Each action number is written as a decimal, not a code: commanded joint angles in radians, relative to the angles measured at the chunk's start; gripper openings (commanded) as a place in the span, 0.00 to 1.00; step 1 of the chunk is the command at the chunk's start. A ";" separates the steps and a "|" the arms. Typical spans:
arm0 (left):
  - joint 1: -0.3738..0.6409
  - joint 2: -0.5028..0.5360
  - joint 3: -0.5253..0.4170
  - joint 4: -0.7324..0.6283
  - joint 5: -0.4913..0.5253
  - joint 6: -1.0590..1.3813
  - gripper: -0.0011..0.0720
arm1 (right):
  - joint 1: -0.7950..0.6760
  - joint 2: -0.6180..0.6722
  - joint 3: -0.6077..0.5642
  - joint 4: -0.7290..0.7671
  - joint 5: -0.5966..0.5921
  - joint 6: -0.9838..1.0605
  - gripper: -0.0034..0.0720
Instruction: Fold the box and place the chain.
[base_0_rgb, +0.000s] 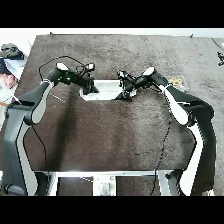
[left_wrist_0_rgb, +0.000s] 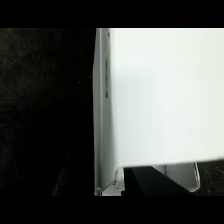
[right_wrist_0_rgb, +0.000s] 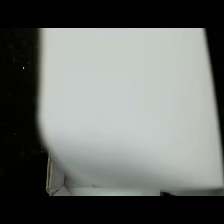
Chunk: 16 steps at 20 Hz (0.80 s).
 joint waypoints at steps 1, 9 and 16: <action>0.035 0.034 0.000 0.002 -0.045 -0.028 0.49 | 0.000 0.000 0.000 0.000 0.000 0.000 0.41; 0.113 0.131 0.002 0.010 -0.288 -0.134 0.03 | 0.000 0.000 0.000 0.000 0.000 0.000 0.42; 0.060 0.279 -0.090 0.008 -0.206 -0.156 0.02 | 0.000 0.000 0.000 0.000 0.000 0.000 0.41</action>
